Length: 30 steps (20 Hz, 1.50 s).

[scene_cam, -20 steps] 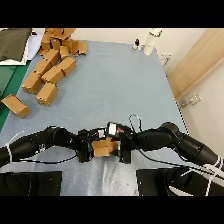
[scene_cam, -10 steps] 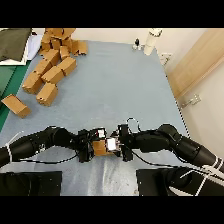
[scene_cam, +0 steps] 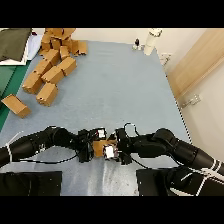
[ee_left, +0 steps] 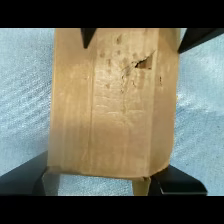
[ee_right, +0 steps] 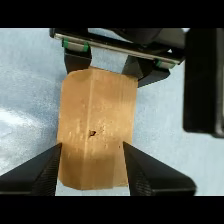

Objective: Fold the box.

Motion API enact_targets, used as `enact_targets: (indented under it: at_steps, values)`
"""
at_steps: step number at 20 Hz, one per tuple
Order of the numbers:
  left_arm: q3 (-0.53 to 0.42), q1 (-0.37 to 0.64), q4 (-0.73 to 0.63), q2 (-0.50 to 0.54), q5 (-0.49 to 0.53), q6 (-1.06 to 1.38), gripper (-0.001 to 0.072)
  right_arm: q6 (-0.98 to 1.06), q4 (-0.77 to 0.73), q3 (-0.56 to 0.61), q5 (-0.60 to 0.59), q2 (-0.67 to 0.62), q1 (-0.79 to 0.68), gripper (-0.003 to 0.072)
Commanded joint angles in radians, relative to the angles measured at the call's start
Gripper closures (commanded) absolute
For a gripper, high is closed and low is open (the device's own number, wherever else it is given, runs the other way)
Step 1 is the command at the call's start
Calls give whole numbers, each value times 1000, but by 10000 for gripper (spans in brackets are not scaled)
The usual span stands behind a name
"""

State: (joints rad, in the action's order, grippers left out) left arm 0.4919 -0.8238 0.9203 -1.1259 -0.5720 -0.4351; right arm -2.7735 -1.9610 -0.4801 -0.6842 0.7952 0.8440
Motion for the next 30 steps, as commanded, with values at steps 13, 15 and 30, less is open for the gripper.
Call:
enact_targets:
  at_steps: [13, 15, 30]
  values:
    - [-1, 1, 0, 0, -5, 0, 247, 10, 50, 31, 115, -95, 25, 257]
    - [-1, 1, 0, 0, -5, 0, 248, 10, 49, 31, 115, -97, 25, 321]
    - [-1, 1, 0, 0, -5, 0, 247, 17, 2, 33, 77, -24, 49, 400]
